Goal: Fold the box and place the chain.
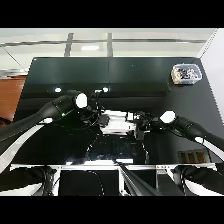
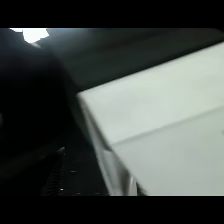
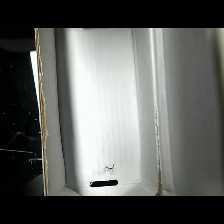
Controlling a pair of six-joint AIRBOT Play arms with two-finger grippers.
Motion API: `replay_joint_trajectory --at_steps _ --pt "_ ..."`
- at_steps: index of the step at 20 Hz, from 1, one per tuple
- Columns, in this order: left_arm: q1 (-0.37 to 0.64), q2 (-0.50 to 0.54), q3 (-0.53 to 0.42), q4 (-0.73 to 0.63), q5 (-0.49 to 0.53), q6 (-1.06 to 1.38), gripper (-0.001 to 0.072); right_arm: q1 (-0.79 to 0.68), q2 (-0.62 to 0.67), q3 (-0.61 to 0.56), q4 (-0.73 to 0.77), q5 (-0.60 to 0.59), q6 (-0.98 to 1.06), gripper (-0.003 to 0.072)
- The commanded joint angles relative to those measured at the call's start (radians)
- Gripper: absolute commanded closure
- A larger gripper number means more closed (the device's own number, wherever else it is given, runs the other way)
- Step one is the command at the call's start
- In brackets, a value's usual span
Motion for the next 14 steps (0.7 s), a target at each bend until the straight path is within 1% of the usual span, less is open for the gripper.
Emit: replay_joint_trajectory --at_steps 1,3,4,6,7,9,11,12,13,14 --pt "-0.036 -0.024 0.018 0.104 -0.005 -0.091 0.027 0.001 0.0 0.0 0.0 0.0 0.0 0.0442" --pt "-0.069 -0.06 0.068 0.151 -0.029 -0.123 0.0293 0.001 0.0 0.0 0.0 0.0 0.0 0.0441" --pt "-0.088 -0.078 0.101 0.179 -0.051 -0.131 0.0293 0.0 0.0 0.0 0.0 0.0 0.0 0.0441" --pt "-0.116 -0.109 0.153 0.258 -0.124 -0.228 0.0302 0.001 0.0 0.0 0.0 0.0 0.0 0.0442" --pt "-0.127 -0.118 0.163 0.282 -0.15 -0.27 0.0302 0.001 0.0 0.0 0.0 0.0 0.0 0.0442" --pt "-0.138 -0.122 0.163 0.287 -0.16 -0.332 0.0303 0.001 0.0 0.0 0.0 0.0 0.0 0.0441" --pt "-0.139 -0.122 0.163 0.278 -0.149 -0.384 0.0304 0.001 0.0 0.0 0.0 0.0 0.0 0.0441" --pt "-0.139 -0.122 0.163 0.272 -0.137 -0.401 0.033 0.001 0.0 0.0 0.0 0.0 0.0 0.0441" --pt "-0.139 -0.122 0.163 0.248 -0.126 -0.411 0.0379 0.001 0.0 0.0 0.0 0.0 0.0 0.0442" --pt "-0.139 -0.122 0.163 0.222 -0.114 -0.418 0.0379 0.001 0.0 0.0 0.0 0.0 0.0 0.0442"
